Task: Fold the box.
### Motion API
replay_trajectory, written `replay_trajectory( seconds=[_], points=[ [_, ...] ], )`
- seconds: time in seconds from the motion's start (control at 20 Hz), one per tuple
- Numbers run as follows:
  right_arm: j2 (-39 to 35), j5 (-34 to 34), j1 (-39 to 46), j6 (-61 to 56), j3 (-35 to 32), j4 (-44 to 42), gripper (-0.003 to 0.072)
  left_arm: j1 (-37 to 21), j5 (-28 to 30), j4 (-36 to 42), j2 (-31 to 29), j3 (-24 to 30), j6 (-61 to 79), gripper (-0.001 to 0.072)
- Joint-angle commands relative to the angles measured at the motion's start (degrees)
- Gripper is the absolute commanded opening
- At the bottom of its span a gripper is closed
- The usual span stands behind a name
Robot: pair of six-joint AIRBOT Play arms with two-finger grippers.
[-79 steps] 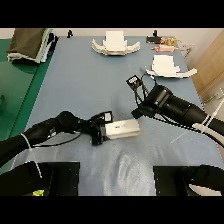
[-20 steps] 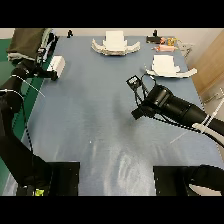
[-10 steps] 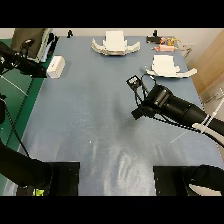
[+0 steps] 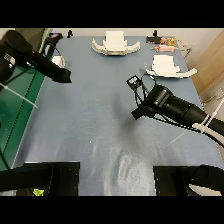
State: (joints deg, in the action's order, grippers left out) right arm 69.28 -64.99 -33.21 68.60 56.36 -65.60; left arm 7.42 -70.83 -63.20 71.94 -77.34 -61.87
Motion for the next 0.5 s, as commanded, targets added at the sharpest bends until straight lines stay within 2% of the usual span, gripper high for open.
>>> replay_trajectory(
  seconds=[0.0, 0.05, 0.15, 0.3, 0.45],
  points=[
    [0.04, 0.0, 0.0, 0.0, 0.04, 0.0, 0.0004, 11.04, 8.94, -2.23, -9.62, 13.6, -2.91, 0.0009],
    [0.04, 0.0, 0.0, 0.0, 0.04, 0.0, 0.0004, 13.73, 11.32, -2.47, -11.17, 16.59, -4.11, 0.0011],
    [0.04, 0.0, 0.0, 0.0, 0.04, 0.0, 0.0004, 17.11, 12.15, -2.45, -12.11, 19.78, -5.6, 0.0013],
    [0.04, 0.0, 0.0, 0.0, 0.04, 0.02, 0.0004, 19.39, 9.55, -2.32, -11.91, 20.87, -5.66, 0.0014],
    [0.04, 0.0, 0.0, 0.0, 0.04, 0.0, 0.0004, 19.74, 9.6, -2.14, -11.93, 20.87, -5.66, 0.0014]
  ],
)
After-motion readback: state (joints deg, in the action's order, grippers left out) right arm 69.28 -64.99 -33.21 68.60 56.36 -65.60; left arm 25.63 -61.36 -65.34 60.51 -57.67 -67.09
